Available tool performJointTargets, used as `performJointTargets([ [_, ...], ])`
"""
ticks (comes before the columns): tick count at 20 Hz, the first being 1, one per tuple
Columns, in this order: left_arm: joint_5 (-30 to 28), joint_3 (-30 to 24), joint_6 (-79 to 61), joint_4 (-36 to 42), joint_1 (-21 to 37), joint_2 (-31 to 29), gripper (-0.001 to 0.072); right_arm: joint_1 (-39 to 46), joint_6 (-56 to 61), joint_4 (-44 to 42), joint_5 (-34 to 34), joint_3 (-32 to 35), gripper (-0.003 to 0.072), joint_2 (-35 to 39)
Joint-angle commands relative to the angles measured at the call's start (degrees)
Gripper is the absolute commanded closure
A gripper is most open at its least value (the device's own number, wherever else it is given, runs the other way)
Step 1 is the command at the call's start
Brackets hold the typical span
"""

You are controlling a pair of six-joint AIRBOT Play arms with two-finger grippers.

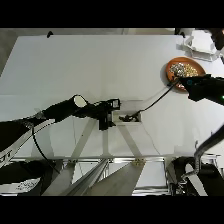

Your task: Fold the box and place the chain.

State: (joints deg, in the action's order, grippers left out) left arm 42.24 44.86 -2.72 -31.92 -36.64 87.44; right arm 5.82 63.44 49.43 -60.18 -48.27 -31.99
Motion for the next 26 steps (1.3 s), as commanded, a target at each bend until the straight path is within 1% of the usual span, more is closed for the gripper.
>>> performJointTargets([
  [1, 0.0, 0.0, 0.0, 0.0, 0.0, 0.0, 0.0298, 0.0, -3.1, -11.8, -5.6, 0.0, 0.0675, 2.7],
  [5, 0.0, 0.0, 0.0, 0.0, 0.0, 0.0, 0.0298, 0.0, -3.8, -18.1, -8.9, 0.0, 0.0675, 2.7],
  [8, 0.0, 0.0, 0.0, 0.0, 0.0, 0.0, 0.0298, 0.0, -3.8, -19.1, -11.6, 0.8, 0.0675, 2.5],
  [10, 0.0, 0.0, 0.0, 0.0, 0.0, 0.0, 0.0298, -0.7, -3.8, -19.3, -12.2, 3.5, 0.0675, 2.0],
  [12, 0.0, 0.0, 0.0, 0.0, 0.0, 0.0, 0.0298, -3.8, -4.0, -19.3, -9.9, 7.8, 0.0675, 0.6],
  [15, 0.0, 0.0, 0.0, 0.0, 0.0, 0.0, 0.0297, -12.3, -5.5, -19.3, -2.6, 13.2, 0.0675, -5.0],
  [18, 0.0, 0.0, 0.0, 0.0, 0.0, 0.0, 0.0298, -21.8, -7.0, -19.1, 6.1, 13.5, 0.0673, -14.6],
  [20, 0.0, 0.0, 0.0, 0.0, 0.0, 0.0, 0.0298, -25.4, -6.9, -18.6, 10.5, 13.5, 0.0673, -20.5],
  [21, 0.0, 0.0, 0.0, 0.0, 0.0, 0.0, 0.0298, -26.5, -6.8, -17.9, 11.6, 13.5, 0.0673, -23.1],
  [23, 0.0, 0.0, 0.0, 0.0, 0.0, 0.0, 0.0297, -27.7, -6.5, -17.1, 11.6, 13.5, 0.0673, -27.2],
  [26, 0.0, 0.0, 0.0, 0.0, 0.0, 0.0, 0.0297, -29.0, -6.3, -16.7, 11.6, 13.5, 0.0673, -31.4],
])
